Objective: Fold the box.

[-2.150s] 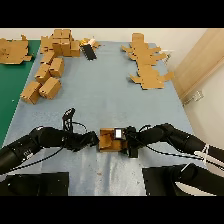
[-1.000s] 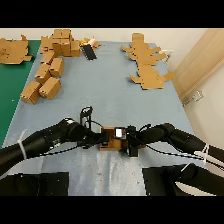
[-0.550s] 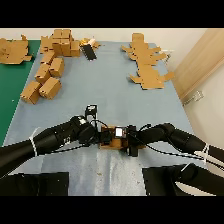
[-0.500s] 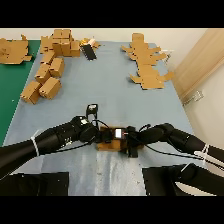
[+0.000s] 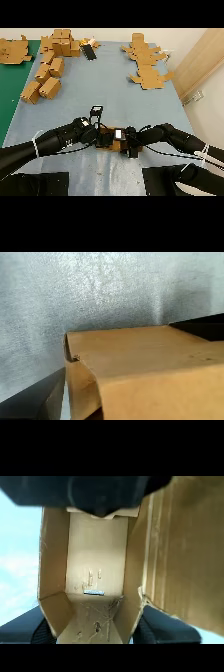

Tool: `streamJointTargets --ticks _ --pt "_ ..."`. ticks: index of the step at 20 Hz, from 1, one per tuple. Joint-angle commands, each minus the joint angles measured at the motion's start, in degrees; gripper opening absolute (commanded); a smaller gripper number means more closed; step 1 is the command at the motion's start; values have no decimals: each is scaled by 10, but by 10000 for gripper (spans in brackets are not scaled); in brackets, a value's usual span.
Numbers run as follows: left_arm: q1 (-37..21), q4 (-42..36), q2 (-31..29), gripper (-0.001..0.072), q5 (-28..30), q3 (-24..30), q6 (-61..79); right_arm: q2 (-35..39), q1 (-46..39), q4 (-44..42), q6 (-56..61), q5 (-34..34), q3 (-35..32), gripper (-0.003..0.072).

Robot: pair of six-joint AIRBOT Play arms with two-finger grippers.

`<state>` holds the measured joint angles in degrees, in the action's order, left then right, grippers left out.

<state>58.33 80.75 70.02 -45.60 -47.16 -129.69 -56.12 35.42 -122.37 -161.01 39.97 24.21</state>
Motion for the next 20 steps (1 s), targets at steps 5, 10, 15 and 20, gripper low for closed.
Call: streamJointTargets --ticks 5,10,15,20 --pt "0 -2 1 522 -15 3 28 0 0 0 1 0 0 595" --pt "2 -2 37 347 3 3 29 0 0 0 1 0 0 596" --pt "2 0 57 256 34 3 28 0 0 0 1 0 0 595" --pt "3 -2 59 28 34 3 26 0 0 1 1 0 0 596"
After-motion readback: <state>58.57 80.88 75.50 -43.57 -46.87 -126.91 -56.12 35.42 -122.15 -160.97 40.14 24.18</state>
